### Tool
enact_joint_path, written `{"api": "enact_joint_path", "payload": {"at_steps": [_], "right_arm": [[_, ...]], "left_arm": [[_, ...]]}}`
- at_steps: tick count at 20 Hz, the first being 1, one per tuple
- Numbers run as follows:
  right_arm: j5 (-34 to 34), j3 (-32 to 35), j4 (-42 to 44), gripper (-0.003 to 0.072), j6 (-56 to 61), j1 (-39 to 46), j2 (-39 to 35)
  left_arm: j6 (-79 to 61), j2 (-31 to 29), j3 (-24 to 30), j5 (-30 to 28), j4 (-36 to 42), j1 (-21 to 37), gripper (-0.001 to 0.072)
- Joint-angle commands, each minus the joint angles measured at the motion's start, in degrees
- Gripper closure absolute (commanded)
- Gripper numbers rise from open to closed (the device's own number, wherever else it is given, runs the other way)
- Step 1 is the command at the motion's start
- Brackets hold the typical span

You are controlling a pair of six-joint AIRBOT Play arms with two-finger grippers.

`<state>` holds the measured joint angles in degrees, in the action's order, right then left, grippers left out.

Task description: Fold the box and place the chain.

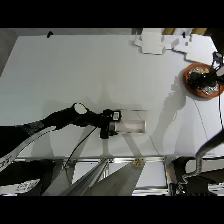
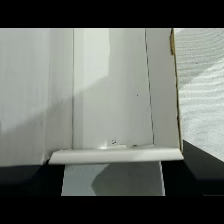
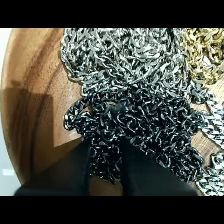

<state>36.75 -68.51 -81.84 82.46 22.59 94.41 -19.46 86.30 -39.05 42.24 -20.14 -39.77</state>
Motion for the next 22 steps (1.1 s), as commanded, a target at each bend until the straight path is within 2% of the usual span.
{"api": "enact_joint_path", "payload": {"at_steps": [1,2,3,6,9,15,17,22], "right_arm": [[0.0,0.0,-0.1,0.0534,0.0,0.0,0.4],[0.1,0.0,-0.1,0.0578,0.0,0.0,0.4],[0.6,0.0,-0.1,0.0669,0.0,0.0,0.3],[2.8,0.0,-0.3,0.0669,-0.1,0.0,-1.7],[5.9,0.0,-0.9,0.0669,-0.7,0.0,-7.5],[20.7,0.0,-0.2,0.0669,-3.6,-1.0,-23.0],[25.7,0.0,0.1,0.0669,-4.9,-2.8,-28.1],[33.5,0.0,4.0,0.0670,-5.0,-12.2,-40.1]], "left_arm": [[0.0,0.0,0.0,0.0,0.0,0.0,0.0436],[0.0,0.0,0.0,0.0,0.0,0.0,0.0436],[0.0,0.0,0.0,0.0,0.0,0.0,0.0436],[0.0,0.0,0.0,0.0,0.0,0.0,0.0436],[0.0,0.0,0.0,0.0,0.0,0.0,0.0436],[0.0,0.0,0.0,0.0,0.0,0.0,0.0436],[0.0,0.0,0.0,0.0,0.0,0.0,0.0436],[0.0,0.0,0.0,0.0,0.0,0.0,0.0436]]}}
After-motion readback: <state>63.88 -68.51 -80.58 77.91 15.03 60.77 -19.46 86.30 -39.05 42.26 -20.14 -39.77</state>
